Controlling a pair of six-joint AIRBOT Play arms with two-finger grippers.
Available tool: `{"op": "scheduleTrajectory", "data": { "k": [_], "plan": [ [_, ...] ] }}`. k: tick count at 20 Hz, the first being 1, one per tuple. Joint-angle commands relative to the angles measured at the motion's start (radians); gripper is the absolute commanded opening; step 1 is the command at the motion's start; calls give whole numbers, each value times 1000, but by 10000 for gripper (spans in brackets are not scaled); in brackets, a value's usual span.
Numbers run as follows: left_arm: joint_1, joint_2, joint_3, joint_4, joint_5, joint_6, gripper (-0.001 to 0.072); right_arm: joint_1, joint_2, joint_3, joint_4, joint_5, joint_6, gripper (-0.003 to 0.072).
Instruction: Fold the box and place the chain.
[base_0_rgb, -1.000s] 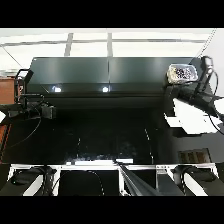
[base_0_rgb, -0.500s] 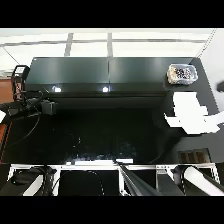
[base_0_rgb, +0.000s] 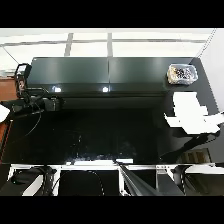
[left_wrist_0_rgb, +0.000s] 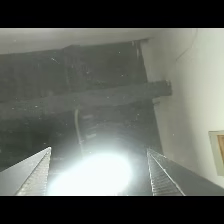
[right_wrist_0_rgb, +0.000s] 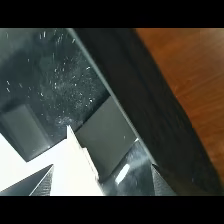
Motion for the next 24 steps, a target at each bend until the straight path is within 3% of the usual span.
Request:
{"op": "scheduleTrajectory", "data": {
  "k": [1, 4, 6, 7, 12, 18, 20, 24],
  "plan": [
    [0, -12, 0, -11, 6, 0, 707, 68, -63, 36, -27, 43, -143, 493],
    [0, -12, 0, -10, 6, 0, 707, 108, -62, 89, -62, 45, -143, 443],
    [0, -14, 0, -10, 6, 0, 707, 118, -56, 116, -58, 107, -143, 83],
    [0, -14, 0, -10, 5, 0, 707, 119, -48, 116, -55, 137, -143, 17],
    [0, -18, 0, -10, 6, 0, 707, 146, 79, 54, 80, 175, -75, 16],
    [0, -21, 0, -11, 6, 0, 707, 327, 375, -272, 371, 101, -120, 16],
    [-1, -31, 0, -19, 6, 0, 707, 426, 466, -417, 484, 24, -128, 16],
    [-16, -112, -15, -169, 64, 21, 706, 729, 642, -750, 749, -324, -181, 16]
  ]
}}
